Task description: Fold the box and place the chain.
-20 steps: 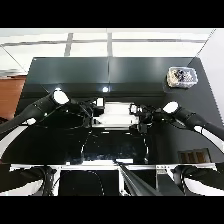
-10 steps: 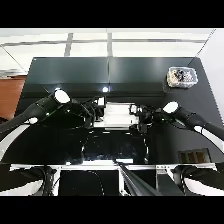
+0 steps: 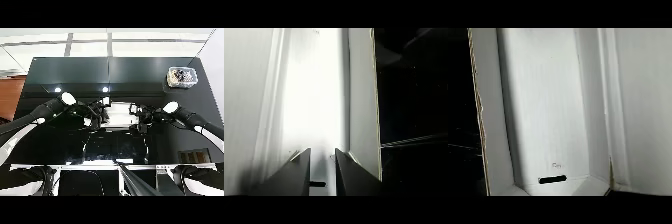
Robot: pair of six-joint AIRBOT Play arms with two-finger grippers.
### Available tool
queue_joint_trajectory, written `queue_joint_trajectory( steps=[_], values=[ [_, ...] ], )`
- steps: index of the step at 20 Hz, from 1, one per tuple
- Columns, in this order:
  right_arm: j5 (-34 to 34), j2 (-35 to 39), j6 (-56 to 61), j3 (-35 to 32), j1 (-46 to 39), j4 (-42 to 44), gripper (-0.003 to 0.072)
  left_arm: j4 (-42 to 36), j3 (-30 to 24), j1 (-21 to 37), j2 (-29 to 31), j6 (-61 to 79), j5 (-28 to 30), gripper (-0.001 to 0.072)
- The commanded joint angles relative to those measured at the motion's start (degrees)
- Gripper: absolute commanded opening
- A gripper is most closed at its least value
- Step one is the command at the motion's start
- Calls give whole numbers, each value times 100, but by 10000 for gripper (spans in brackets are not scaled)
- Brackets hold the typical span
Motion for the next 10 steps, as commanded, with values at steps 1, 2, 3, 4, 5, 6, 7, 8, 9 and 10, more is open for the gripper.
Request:
queue_joint_trajectory(
  steps=[1,2,3,4,5,6,7,8,9,10],
  values=[
    [2,0,0,2,7,0,318,-46,7,-13,-57,-210,94,142],
    [2,0,0,2,7,0,318,7,7,-13,-57,-245,92,143],
    [0,0,0,2,7,0,318,15,7,-15,-57,-245,90,146],
    [2,2,0,2,7,0,318,13,7,-15,-57,-243,105,183],
    [2,0,0,2,7,0,319,11,7,-15,-57,-243,111,190],
    [0,0,0,2,7,0,318,11,7,-15,-57,-247,109,277],
    [0,0,0,2,7,0,318,15,9,-15,-55,-293,94,210],
    [0,0,0,2,7,0,318,42,17,-15,-57,-310,79,42],
    [0,0,0,2,7,0,318,24,17,-20,-57,-387,57,153],
    [0,0,0,2,7,0,319,4,17,-33,-55,-562,94,395]
  ],
)
